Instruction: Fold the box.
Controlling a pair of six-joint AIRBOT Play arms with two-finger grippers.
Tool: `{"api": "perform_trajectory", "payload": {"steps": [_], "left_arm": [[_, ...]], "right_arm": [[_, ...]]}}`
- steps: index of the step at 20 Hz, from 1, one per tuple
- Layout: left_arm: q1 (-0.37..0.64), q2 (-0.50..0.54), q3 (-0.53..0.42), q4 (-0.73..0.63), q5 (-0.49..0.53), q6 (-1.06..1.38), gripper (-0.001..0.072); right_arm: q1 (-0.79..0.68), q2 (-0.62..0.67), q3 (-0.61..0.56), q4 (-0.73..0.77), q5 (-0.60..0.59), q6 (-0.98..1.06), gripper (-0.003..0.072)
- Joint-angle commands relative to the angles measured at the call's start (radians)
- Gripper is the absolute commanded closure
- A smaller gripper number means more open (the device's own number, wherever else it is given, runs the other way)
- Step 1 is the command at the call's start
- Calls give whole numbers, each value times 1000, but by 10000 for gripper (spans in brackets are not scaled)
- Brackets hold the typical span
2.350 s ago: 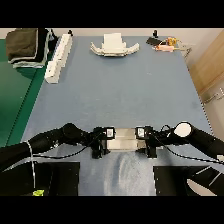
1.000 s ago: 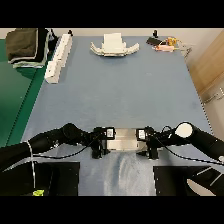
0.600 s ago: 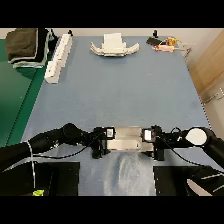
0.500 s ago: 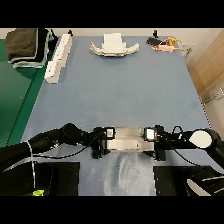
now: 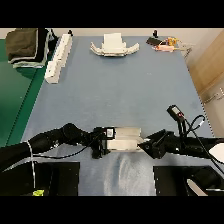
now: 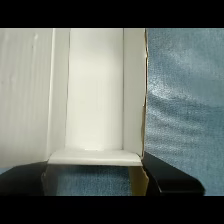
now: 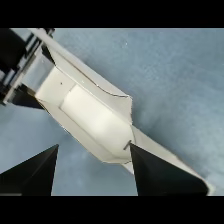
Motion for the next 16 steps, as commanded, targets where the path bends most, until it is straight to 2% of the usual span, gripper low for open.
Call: {"api": "perform_trajectory", "payload": {"steps": [1,3,4,7,8,10,12,14,16], "left_arm": [[0,0,0,0,0,0,239],[0,0,0,0,0,0,238],[0,0,0,0,0,0,239],[0,0,0,0,0,0,239],[0,0,0,0,0,0,239],[0,0,0,0,0,0,239],[0,0,0,0,0,0,239],[0,0,0,0,0,0,239],[0,0,0,0,0,0,239]], "right_arm": [[1,25,1,76,1,383,-32],[1,2,1,80,1,429,-21],[1,-17,1,89,3,458,20],[2,-97,1,199,10,463,569],[3,-122,1,261,5,397,684],[3,-184,1,424,5,169,684],[3,-249,2,521,-46,35,684],[3,-338,31,507,-104,-2,683],[3,-443,100,450,-112,-7,684]]}}
